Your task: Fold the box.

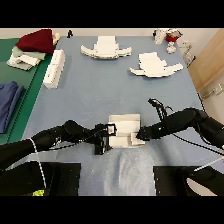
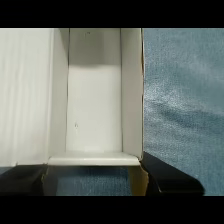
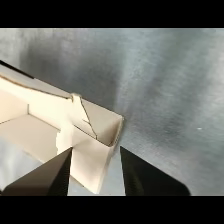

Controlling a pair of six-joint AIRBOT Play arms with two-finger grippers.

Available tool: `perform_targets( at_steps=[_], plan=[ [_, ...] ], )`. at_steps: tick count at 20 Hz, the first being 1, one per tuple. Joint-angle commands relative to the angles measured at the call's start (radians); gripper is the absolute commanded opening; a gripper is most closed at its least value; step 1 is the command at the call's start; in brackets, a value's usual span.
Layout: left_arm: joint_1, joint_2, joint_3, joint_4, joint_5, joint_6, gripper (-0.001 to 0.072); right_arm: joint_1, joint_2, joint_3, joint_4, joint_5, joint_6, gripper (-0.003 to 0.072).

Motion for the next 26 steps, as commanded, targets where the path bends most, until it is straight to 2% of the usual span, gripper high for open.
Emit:
perform_targets(
  at_steps=[1, 8, 14, 17, 18, 23, 24, 26],
  plan=[
    [0.000, 0.001, 0.001, 0.000, 0.000, 0.000, 0.0515, 0.125, -0.034, 0.074, -0.194, 0.010, 0.263, 0.0449],
    [0.000, 0.001, 0.001, 0.000, 0.000, 0.000, 0.0515, 0.282, -0.175, 0.194, -0.354, -0.079, 0.558, 0.0450],
    [0.000, 0.001, 0.001, 0.001, 0.000, 0.000, 0.0515, 0.348, -0.278, 0.206, -0.417, -0.084, 0.676, 0.0449],
    [0.000, 0.001, 0.001, 0.000, 0.000, 0.000, 0.0515, 0.348, -0.289, 0.206, -0.410, -0.073, 0.711, 0.0448],
    [0.000, 0.001, 0.001, 0.001, 0.000, 0.000, 0.0515, 0.348, -0.290, 0.206, -0.410, -0.065, 0.712, 0.0407],
    [0.000, 0.001, 0.001, 0.000, 0.000, 0.000, 0.0515, 0.348, -0.290, 0.206, -0.419, -0.057, 0.756, 0.0405],
    [0.000, 0.001, 0.001, 0.000, 0.000, 0.000, 0.0515, 0.354, -0.290, 0.208, -0.429, -0.057, 0.765, 0.0368],
    [0.000, 0.001, 0.001, 0.000, 0.000, 0.000, 0.0515, 0.382, -0.290, 0.224, -0.483, -0.075, 0.814, 0.0367]
  ],
)
